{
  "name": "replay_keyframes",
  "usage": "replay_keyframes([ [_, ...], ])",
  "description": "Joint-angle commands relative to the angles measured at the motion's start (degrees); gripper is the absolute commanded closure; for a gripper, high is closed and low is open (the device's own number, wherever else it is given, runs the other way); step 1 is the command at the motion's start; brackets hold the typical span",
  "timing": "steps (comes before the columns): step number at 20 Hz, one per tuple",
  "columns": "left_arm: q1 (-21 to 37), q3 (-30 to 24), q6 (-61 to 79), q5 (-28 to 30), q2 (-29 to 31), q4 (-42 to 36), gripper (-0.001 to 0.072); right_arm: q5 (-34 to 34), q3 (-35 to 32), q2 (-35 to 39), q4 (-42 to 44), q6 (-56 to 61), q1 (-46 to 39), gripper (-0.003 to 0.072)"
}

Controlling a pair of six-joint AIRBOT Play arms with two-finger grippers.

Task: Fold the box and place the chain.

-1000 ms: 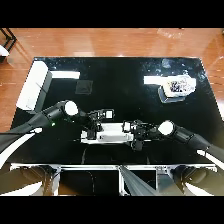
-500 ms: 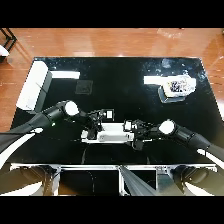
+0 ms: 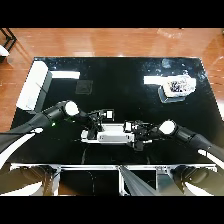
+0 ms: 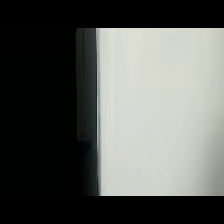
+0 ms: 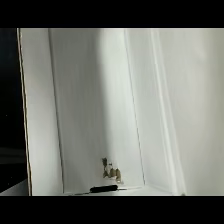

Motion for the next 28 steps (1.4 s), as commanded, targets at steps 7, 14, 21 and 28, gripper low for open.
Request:
replay_keyframes([
  [7, 0.0, 0.0, 0.0, 0.0, 0.0, 0.0, 0.0687, -1.7, 0.0, 0.3, -0.7, 0.0, 0.0, -0.0004],
  [14, 0.0, 0.0, 0.0, 0.0, 0.0, 0.0, 0.0686, -2.0, -1.0, 0.1, -2.4, 0.0, 0.0, -0.0003],
  [21, 0.0, 0.0, 0.0, -0.1, 0.0, 0.0, 0.0611, -2.4, -1.1, 0.1, -2.2, 0.0, 1.0, 0.0158],
  [28, 0.9, 0.0, -3.3, 0.0, 4.5, 0.3, 0.0064, -4.3, -1.1, 0.1, -1.5, 1.9, 1.0, 0.0158],
])
